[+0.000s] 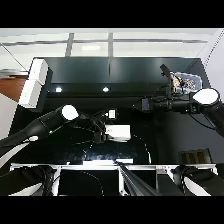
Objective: Fold the box and place the chain.
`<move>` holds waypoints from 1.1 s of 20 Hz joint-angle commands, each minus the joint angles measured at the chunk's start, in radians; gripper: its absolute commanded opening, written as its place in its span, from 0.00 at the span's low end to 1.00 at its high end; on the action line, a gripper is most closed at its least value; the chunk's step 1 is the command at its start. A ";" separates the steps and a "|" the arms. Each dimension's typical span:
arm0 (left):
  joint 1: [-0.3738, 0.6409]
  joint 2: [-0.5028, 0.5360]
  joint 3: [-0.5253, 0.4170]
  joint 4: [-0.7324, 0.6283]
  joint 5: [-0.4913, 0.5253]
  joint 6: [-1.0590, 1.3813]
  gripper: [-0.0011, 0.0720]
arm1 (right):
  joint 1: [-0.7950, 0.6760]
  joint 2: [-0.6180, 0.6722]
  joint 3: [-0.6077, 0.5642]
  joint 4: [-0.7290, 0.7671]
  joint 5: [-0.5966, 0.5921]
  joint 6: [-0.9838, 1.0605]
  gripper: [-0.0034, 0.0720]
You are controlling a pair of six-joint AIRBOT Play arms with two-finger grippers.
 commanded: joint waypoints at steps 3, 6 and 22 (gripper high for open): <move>-0.002 0.000 0.000 0.006 -0.002 0.000 0.99 | 0.000 0.001 0.001 0.000 0.000 0.000 0.10; -0.013 -0.010 0.000 0.006 0.006 0.000 0.99 | 0.000 0.001 0.001 0.000 0.000 0.000 0.10; -0.064 -0.105 0.011 0.037 0.097 -0.090 0.46 | 0.000 0.001 0.001 0.000 -0.007 0.000 0.10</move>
